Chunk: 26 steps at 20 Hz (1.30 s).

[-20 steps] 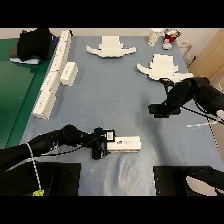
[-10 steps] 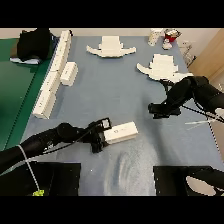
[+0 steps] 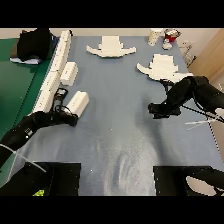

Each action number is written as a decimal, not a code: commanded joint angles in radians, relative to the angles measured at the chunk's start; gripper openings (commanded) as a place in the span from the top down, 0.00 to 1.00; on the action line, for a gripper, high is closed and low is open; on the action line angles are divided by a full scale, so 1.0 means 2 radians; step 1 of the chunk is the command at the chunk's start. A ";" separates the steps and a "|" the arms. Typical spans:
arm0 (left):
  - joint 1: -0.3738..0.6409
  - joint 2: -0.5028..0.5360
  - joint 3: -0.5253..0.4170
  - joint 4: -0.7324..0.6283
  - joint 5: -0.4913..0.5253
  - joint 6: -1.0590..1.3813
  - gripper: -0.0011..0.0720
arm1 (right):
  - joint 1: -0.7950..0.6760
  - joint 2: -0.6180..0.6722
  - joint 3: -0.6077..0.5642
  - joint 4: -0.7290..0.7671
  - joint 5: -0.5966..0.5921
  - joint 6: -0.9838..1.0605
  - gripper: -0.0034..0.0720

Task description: Fold the box.

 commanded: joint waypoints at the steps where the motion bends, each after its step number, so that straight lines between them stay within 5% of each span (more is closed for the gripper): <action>1: 0.072 -0.055 0.048 0.043 0.004 -0.059 0.42 | 0.000 0.000 0.000 0.000 0.000 0.000 0.95; 11: 0.066 -0.307 0.291 0.041 0.037 -0.057 0.42 | 0.000 0.000 0.000 0.000 0.000 0.000 0.95; 17: 0.064 -0.409 0.418 0.041 0.032 -0.073 0.42 | 0.000 0.000 0.000 0.000 0.000 0.000 0.95; 26: 0.064 -0.456 0.454 0.044 0.031 -0.072 0.42 | 0.000 0.000 0.000 0.000 0.000 0.000 0.95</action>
